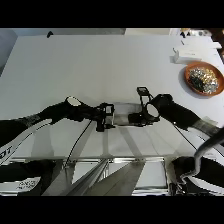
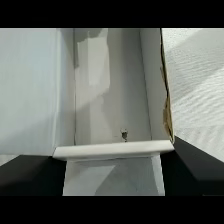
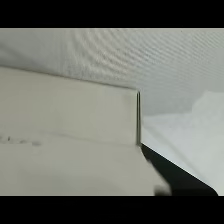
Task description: Fold the box and place the chain.
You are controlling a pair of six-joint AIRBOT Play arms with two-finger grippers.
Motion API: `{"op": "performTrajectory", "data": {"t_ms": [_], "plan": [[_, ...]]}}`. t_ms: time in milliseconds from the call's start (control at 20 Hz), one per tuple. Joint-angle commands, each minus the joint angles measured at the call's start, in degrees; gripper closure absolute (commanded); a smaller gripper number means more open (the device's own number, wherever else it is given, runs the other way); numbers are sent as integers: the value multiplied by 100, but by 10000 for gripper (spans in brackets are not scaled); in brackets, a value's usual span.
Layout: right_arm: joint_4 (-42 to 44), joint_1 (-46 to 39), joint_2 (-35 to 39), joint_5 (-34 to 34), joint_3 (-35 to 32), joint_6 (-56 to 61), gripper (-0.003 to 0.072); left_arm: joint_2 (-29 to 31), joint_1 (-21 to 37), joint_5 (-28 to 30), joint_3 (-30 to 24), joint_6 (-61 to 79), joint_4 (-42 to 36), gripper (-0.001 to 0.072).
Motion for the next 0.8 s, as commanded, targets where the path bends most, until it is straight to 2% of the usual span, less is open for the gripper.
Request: {"op": "performTrajectory", "data": {"t_ms": [0, 150, 250, 400, 550, 750], "plan": [[-39, -17, 732, 597, 4, -684, 340, 7, 2, -13, 0, -9, 4, 457], [-28, -175, 1541, 1386, 68, -1228, 340, 7, 2, -13, 0, -9, 4, 457], [-96, -494, 1884, 1840, 350, -1644, 340, 7, 2, -15, 0, -9, 2, 457], [-442, -1443, 1937, 1779, 1047, -2367, 345, 9, 2, -13, 0, -7, 4, 457], [-802, -2817, 1517, 1467, 1784, -3158, 370, 11, 2, -13, 0, -9, 4, 458], [-723, -4474, 146, 835, 2918, -3351, 395, 15, 2, -15, 0, -9, 4, 458]]}}
